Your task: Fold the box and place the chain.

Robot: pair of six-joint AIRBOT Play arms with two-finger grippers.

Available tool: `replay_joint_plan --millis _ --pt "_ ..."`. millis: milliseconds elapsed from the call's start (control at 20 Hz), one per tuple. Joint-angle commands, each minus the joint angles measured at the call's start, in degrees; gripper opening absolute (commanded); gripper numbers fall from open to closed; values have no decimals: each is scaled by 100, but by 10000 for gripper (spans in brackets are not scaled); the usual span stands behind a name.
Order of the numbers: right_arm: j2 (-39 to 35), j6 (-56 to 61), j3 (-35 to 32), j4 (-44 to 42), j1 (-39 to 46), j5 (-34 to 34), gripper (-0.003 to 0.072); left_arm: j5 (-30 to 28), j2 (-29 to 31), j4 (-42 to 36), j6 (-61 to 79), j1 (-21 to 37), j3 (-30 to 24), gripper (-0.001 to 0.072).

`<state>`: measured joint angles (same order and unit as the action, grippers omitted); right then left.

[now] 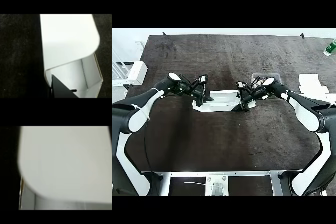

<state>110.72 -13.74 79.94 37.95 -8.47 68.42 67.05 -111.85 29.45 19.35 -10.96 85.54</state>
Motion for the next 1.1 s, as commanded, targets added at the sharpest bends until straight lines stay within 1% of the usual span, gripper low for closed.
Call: replay_joint_plan --millis 0,450,500,550,600,750,850,950,1050 --pt "4 0 0 0 0 2 539 -7 2 2 2 7 4 21" --pt "4 0 0 0 0 2 539 2 13 0 114 9 17 23" --pt "4 0 0 0 0 2 539 2 24 2 195 13 15 55" --pt "4 0 0 0 0 2 539 4 35 -2 212 13 15 216" --pt "4 0 0 0 0 2 539 20 48 -7 212 13 17 239" --pt "4 0 0 0 0 2 539 146 81 -15 210 15 55 240" --pt "4 0 0 0 0 2 539 422 81 57 162 90 177 240" --pt "4 0 0 0 0 2 539 765 83 90 81 260 341 239" --pt "4 0 0 0 0 2 539 968 83 142 -144 466 527 239"
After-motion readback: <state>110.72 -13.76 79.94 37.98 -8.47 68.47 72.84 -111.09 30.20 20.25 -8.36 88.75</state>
